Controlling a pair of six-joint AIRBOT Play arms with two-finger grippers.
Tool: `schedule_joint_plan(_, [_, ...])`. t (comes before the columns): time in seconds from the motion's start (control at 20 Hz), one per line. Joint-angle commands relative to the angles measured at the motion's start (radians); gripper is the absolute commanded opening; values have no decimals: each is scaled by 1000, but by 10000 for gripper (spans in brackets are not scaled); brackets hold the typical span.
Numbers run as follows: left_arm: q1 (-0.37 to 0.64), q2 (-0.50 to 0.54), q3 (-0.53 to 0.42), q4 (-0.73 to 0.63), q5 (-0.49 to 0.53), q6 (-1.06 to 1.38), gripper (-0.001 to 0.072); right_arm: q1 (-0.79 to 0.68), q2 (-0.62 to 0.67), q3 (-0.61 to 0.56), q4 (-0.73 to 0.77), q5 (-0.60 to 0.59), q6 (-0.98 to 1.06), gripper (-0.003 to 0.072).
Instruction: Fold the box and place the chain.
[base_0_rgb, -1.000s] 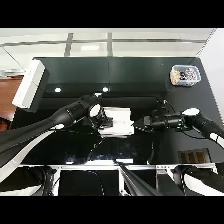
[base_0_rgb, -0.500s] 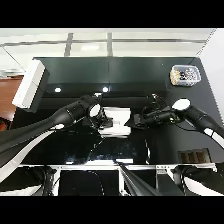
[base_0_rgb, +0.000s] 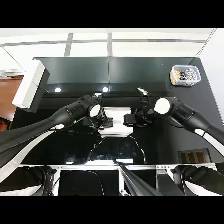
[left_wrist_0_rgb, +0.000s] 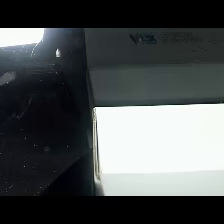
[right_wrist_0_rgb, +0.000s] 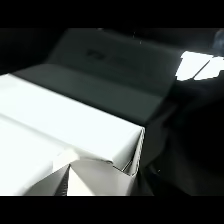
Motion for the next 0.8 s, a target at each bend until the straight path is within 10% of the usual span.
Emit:
schedule_joint_plan(0.0, [0, 1, 1, 0, 0, 3, 26, 87, -37, 53, -201, -16, 239, 438])
schedule_joint_plan(0.75, [0, 1, 1, 0, 0, 3, 26, 181, -122, 115, -413, 151, 468, 417])
